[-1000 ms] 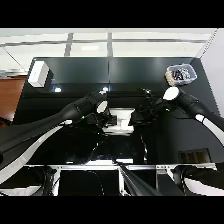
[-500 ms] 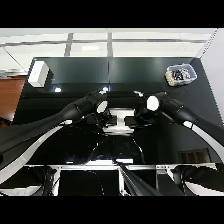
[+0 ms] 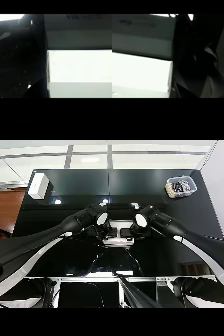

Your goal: Fold the box and place the chain.

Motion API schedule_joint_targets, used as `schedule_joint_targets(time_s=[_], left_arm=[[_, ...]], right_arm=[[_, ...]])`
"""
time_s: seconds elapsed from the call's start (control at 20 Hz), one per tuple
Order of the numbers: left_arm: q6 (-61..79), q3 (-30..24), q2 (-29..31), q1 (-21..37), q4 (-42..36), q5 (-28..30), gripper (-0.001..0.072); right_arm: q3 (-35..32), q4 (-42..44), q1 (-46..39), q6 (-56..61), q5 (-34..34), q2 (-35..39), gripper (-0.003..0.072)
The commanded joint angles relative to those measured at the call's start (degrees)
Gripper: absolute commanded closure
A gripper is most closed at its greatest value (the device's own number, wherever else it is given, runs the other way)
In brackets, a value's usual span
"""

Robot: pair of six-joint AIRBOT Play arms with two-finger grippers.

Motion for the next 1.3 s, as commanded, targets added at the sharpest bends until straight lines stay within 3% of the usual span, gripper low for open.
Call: schedule_joint_targets(time_s=[0.0, 0.05, 0.15, 0.2, 0.4, 0.45, 0.5, 0.6, 0.8, 0.85, 0.95, 1.05, 1.1, 1.15, 1.2, 1.25], left_arm=[[0.0, 0.0, 0.0, 0.0, 0.0, -0.1, 0.0681], [0.0, 0.0, 0.0, 0.0, 0.0, -0.1, 0.0681], [0.0, 0.0, 0.0, 0.0, 0.0, -0.1, 0.0681], [0.0, 0.0, 0.0, 0.0, 0.1, -0.1, 0.0681], [0.0, 0.0, 0.0, 0.0, 0.1, -0.1, 0.0681], [0.0, 0.0, 0.0, 0.0, 0.1, -0.1, 0.0681], [0.0, 0.0, 0.0, 0.0, 0.0, -0.1, 0.0681], [0.0, 0.0, 0.0, 0.0, 0.0, -0.1, 0.0681], [0.0, 0.0, 0.0, 0.0, 0.0, -0.1, 0.0681], [0.0, 0.0, 0.0, 0.0, 0.0, -0.1, 0.0681], [0.0, 0.0, 0.0, 0.0, 0.0, -0.1, 0.0681], [0.0, 0.0, 0.0, 0.0, 0.0, -0.1, 0.0681], [0.0, 0.0, 0.0, 0.0, 0.0, -0.1, 0.0681], [0.0, 0.0, 0.0, 0.0, 0.0, -0.1, 0.0681], [0.0, 0.0, 0.0, 0.0, 0.0, -0.1, 0.0681], [0.0, 0.0, 0.0, 0.0, 0.0, -0.1, 0.0681]], right_arm=[[1.1, -2.3, 0.9, 4.3, 1.8, -1.4, 0.0389], [1.1, -2.4, 1.0, 4.4, 1.5, -1.4, 0.0512], [1.1, -2.3, 1.0, 4.6, 1.0, -1.4, 0.0644], [1.1, -2.2, 1.0, 4.8, 1.0, -1.4, 0.0666], [1.1, -2.3, 1.0, 5.1, 1.0, -1.4, 0.0665], [1.1, -2.1, 1.0, 5.1, 0.9, -1.4, 0.0619], [1.1, -1.9, 1.0, 5.1, 0.7, -1.4, 0.0427], [1.1, -1.9, 1.0, 5.0, 0.4, -1.4, 0.0419], [1.1, -2.5, 1.0, 5.0, 0.4, -2.1, 0.0486], [1.1, -2.1, 1.0, 5.0, 0.4, -2.3, 0.0662], [1.1, -2.2, 1.0, 5.0, 0.3, -2.3, 0.0667], [1.1, -2.8, 1.0, 5.0, 0.2, -2.3, 0.0664], [1.1, -2.7, 1.0, 5.0, 0.2, -2.2, 0.0627], [1.1, -2.7, 1.0, 5.0, 0.2, -1.9, 0.0415], [1.1, -2.8, 1.0, 5.0, 0.4, -1.5, 0.0373], [1.1, -3.1, 1.0, 4.2, 0.8, -0.7, 0.0378]])
